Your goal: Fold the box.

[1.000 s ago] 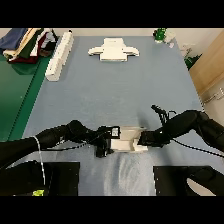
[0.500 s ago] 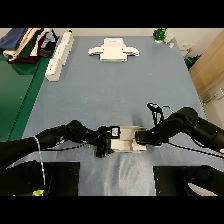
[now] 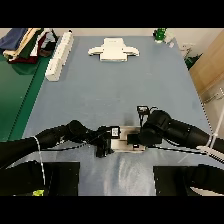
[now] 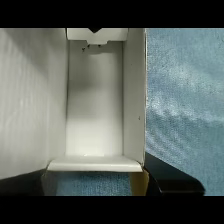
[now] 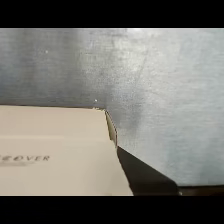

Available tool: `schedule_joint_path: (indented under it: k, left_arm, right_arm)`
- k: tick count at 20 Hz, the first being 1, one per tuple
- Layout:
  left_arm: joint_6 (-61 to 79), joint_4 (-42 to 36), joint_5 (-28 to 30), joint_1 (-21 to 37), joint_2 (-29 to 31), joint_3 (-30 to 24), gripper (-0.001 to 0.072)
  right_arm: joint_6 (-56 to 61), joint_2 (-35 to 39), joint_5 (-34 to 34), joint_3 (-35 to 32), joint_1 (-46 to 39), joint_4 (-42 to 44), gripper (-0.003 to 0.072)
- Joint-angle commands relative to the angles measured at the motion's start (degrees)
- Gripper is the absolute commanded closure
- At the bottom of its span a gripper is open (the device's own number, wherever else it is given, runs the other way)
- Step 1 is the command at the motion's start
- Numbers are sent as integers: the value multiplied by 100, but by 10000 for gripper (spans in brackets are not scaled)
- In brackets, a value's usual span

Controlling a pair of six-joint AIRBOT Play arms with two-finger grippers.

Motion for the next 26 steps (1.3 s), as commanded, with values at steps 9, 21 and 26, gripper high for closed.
schedule_joint_path:
  k: [9, 21, 26]
  left_arm:
    - [0, 2, 2, 2, 0, 4, 190]
    - [0, 2, 2, 2, 0, 4, 190]
    - [0, 0, 2, 2, 0, 4, 190]
  right_arm:
    - [417, -280, -199, 111, 131, -157, 656]
    - [306, -190, -538, 111, 129, -74, 391]
    - [302, -188, -621, 133, 129, -74, 391]
